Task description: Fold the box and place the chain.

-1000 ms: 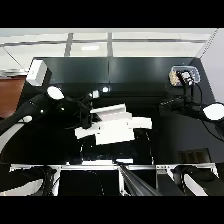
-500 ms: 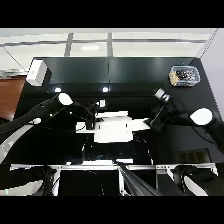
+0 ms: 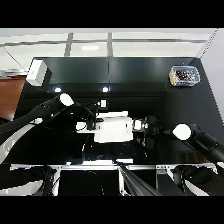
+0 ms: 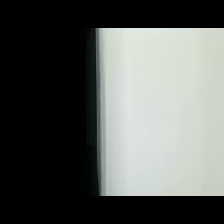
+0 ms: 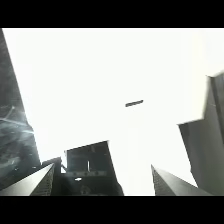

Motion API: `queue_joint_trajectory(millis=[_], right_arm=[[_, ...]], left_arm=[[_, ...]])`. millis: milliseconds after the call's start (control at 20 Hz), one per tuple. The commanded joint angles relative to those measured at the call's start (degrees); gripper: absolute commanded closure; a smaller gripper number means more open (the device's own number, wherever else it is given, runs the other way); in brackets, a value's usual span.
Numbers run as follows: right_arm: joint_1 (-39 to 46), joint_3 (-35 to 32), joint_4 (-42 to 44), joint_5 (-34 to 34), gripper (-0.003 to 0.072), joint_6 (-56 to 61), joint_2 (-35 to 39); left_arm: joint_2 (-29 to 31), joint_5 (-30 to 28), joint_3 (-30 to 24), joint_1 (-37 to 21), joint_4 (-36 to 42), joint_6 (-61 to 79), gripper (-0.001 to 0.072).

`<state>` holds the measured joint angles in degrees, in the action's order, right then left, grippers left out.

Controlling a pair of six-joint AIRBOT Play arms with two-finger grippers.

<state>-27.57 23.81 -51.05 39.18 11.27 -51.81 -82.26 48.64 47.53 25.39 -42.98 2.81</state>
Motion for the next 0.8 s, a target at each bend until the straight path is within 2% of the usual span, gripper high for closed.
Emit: queue_joint_trajectory(millis=[0,250,300,550,750], right_arm=[[-3.28,-1.09,0.11,-2.58,-0.0012,-2.14,-0.92],[-10.38,-0.94,4.50,-15.50,-0.0012,-3.04,-5.68],[-11.02,-0.26,4.52,-16.11,-0.0012,-2.97,-5.68],[-10.97,3.96,4.55,-9.31,-0.0012,-2.99,-5.68],[-7.13,4.13,5.60,-7.45,-0.0012,-3.61,-5.68]], left_arm=[[-0.04,-0.04,-0.02,0.02,-0.07,-0.04,0.0685],[-0.04,0.24,-0.02,0.04,-0.04,-0.04,0.0684],[-0.04,0.81,-0.02,0.04,-0.04,-0.04,0.0684],[-0.04,1.42,0.33,0.04,-0.02,-0.74,0.0684],[-0.04,1.97,1.22,0.04,-0.07,-1.75,0.0684]])
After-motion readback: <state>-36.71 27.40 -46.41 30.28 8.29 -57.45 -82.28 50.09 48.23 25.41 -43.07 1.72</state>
